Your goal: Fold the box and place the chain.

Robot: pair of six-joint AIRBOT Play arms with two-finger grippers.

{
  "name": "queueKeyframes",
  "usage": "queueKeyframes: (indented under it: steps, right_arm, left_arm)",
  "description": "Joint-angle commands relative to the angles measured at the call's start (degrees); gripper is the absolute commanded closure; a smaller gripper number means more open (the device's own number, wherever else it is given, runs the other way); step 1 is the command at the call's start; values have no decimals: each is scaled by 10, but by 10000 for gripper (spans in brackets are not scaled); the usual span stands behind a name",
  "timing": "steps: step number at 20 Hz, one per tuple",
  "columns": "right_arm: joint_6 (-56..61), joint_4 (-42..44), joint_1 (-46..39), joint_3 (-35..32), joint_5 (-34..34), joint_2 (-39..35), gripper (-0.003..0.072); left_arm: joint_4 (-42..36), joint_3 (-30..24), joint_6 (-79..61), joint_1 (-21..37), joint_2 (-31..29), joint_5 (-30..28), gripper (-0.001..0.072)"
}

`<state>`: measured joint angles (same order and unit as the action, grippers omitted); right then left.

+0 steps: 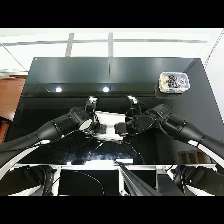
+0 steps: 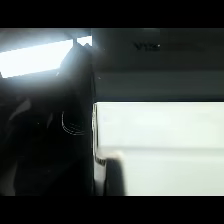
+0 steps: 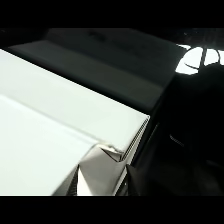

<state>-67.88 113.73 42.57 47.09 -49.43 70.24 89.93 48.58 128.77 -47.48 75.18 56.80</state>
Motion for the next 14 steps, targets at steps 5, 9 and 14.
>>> queueKeyframes:
  steps: [5, 9, 14]
  right_arm:
    - [40, -30, 1, 2, -31, 1, 353]
    - [72, -63, 8, 2, -19, 5, 390]
    - [121, -104, 31, 24, -23, 32, 390]
  left_arm:
    - [1, 0, 0, 0, 0, 0, 682]
    - [1, 0, 0, 0, 0, 0, 681]
    - [1, 0, 0, 0, 0, 0, 681]
